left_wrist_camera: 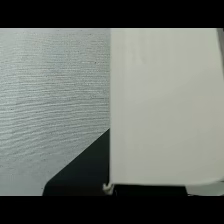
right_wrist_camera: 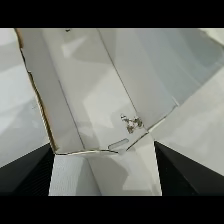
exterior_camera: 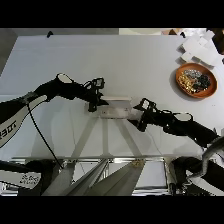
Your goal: Fold the box and place the chain.
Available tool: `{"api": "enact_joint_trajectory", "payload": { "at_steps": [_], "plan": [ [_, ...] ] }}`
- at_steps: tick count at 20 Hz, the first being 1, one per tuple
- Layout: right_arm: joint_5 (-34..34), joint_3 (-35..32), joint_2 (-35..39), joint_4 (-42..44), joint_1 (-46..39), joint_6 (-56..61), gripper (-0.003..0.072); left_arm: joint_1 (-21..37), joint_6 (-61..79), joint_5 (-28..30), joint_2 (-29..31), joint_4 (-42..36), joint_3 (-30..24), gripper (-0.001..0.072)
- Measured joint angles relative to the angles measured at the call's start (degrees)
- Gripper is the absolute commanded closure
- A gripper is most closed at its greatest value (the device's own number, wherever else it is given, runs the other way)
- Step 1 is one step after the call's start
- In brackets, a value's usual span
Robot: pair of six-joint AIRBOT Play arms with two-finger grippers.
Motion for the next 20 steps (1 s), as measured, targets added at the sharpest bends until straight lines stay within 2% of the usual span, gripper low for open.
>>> {"api": "enact_joint_trajectory", "payload": {
  "at_steps": [4, 10, 15, 20],
  "plan": [
    [-0.72, 0.00, 0.00, -1.53, 0.00, 3.10, -0.0009, 0.00, 0.00, 0.00, 0.00, 0.00, 0.00, 0.0697],
    [-0.92, 0.92, -0.57, -2.16, 0.00, 0.09, -0.0009, 0.00, 0.00, 0.00, 0.00, 0.02, 0.02, 0.0697],
    [1.64, 4.63, -6.36, -2.64, -1.18, -1.05, -0.0009, 0.00, 0.00, 0.04, 0.00, 0.00, 0.02, 0.0697],
    [5.27, 9.01, -10.56, -7.02, -2.49, 1.27, -0.0009, 0.00, 0.00, 0.09, 0.00, 0.00, 0.02, 0.0697]
  ]
}}
